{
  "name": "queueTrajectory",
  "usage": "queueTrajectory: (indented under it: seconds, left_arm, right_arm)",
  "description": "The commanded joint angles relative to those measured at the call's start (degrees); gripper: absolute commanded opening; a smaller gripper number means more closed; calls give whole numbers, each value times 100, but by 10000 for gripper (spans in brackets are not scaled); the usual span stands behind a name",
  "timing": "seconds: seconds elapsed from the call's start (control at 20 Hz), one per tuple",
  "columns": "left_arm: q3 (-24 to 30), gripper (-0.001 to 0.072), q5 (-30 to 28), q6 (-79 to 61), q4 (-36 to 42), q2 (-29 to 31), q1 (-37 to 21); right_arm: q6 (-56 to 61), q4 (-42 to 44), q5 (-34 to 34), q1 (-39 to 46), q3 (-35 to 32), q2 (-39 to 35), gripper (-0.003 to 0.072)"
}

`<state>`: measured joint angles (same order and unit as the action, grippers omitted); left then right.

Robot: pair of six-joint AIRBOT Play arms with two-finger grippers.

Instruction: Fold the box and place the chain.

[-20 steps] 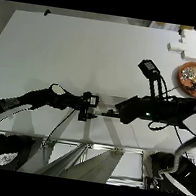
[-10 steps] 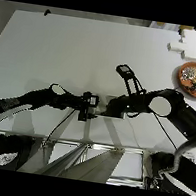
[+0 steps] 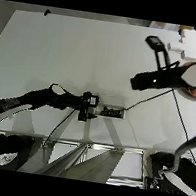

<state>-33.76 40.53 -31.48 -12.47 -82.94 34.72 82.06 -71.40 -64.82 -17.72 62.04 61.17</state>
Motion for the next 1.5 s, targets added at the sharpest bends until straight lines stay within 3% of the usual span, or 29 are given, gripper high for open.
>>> queueTrajectory:
  seconds: [0.0,0.1,0.2,0.45,0.55,0.7,0.8,1.1,1.2,1.25,1.35,1.45]
  left_arm:
    - [-2,203,0,-2,0,4,0]
    - [-2,203,-2,0,2,4,0]
    - [-2,203,0,0,2,4,0]
    - [-2,203,0,-2,2,4,0]
    - [-2,203,0,-2,2,4,0]
    - [-2,203,0,-2,0,4,0]
    - [-2,203,0,0,0,4,0]
    - [-2,203,0,-2,0,4,0]
    - [-2,203,0,-2,0,4,0]
    - [-2,203,0,0,2,4,0]
    - [-2,203,0,-2,0,4,0]
    - [-2,203,0,-2,0,4,0]
  right_arm:
    - [72,-793,-369,997,114,267,16]
    - [350,-1246,-339,1322,-129,448,34]
    - [361,-1375,11,1480,-551,560,281]
    - [361,-1390,839,1493,-1414,894,312]
    - [361,-1386,1023,1491,-1543,1056,452]
    - [361,-1386,1132,1491,-1545,1316,445]
    - [363,-1386,1222,1491,-1545,1392,390]
    - [382,-1392,1388,1449,-1545,1753,327]
    - [385,-1390,1445,1322,-1545,1829,217]
    - [385,-1392,1443,1266,-1545,1845,213]
    - [380,-1414,1307,1231,-1545,1834,25]
    - [380,-1434,1115,1231,-1545,1650,15]
